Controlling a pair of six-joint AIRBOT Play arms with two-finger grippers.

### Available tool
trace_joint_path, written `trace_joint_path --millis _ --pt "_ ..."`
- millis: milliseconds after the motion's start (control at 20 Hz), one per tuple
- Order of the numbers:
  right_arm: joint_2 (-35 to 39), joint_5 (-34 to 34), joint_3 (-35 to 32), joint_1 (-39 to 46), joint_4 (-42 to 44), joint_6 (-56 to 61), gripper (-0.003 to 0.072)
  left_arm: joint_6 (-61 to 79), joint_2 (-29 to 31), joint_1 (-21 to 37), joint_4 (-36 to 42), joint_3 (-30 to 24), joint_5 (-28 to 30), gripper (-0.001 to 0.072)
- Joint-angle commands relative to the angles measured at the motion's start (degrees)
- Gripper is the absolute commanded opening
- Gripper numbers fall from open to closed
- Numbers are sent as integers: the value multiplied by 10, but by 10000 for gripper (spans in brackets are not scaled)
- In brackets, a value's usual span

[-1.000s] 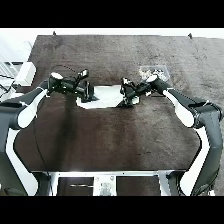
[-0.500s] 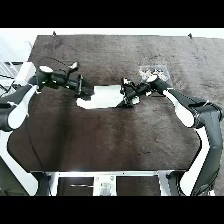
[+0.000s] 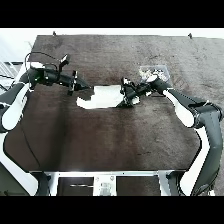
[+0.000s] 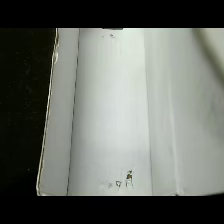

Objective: Fold the box and place the chain.

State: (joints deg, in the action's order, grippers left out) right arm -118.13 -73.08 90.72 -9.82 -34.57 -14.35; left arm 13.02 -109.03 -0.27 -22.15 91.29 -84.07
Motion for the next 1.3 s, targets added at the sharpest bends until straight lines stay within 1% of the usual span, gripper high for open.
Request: trace_joint_path --millis 0,200,350,650,700,850,1150,1250 --pt "0 0 0 0 0 0 596 -11 19 -23 -8 -10 15 12" --pt "0 0 0 0 0 0 596 -5 63 -71 -42 -65 106 12" --pt "0 0 0 0 0 0 596 -6 71 -89 -42 -103 188 13" --pt "0 0 0 0 0 0 596 0 70 -108 -12 -109 332 13" --pt "0 0 0 0 0 0 596 7 70 -110 -12 -109 347 13" --pt "0 0 0 0 0 0 596 10 69 -110 -9 -109 382 13" --pt "0 0 0 0 0 0 596 10 30 -110 -8 -105 380 14" --pt "0 0 0 0 0 0 596 10 27 -113 -13 -105 384 14"
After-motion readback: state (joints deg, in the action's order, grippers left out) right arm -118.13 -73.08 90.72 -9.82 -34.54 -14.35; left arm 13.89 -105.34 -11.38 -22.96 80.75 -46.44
